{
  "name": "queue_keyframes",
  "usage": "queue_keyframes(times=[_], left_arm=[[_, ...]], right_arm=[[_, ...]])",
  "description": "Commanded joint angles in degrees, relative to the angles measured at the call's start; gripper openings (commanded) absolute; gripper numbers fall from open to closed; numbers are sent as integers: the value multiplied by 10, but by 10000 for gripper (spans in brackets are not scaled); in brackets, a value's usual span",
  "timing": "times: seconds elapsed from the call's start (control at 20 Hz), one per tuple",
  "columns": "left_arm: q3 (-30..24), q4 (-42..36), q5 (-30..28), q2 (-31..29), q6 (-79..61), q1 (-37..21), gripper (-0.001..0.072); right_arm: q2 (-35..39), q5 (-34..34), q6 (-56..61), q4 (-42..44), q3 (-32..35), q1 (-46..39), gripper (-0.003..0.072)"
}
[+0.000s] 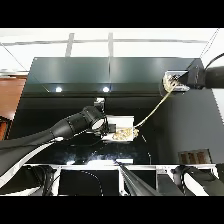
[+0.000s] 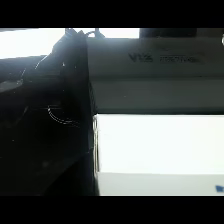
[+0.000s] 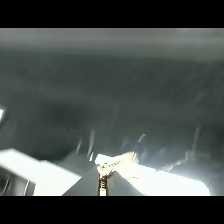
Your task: Fold the box and place the chain.
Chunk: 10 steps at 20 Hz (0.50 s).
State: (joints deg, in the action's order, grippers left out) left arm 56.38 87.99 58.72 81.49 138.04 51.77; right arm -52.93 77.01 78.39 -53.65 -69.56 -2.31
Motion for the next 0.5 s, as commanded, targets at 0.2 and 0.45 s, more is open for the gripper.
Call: queue_keyframes(times=[0.2, 0.45], left_arm=[[1, 0, 0, 0, 0, 0, 29], [1, 0, 0, 0, 0, 0, 29]], right_arm=[[10, -9, -18, 49, 129, 125, 12], [8, -103, -18, 99, 213, 188, 9]])
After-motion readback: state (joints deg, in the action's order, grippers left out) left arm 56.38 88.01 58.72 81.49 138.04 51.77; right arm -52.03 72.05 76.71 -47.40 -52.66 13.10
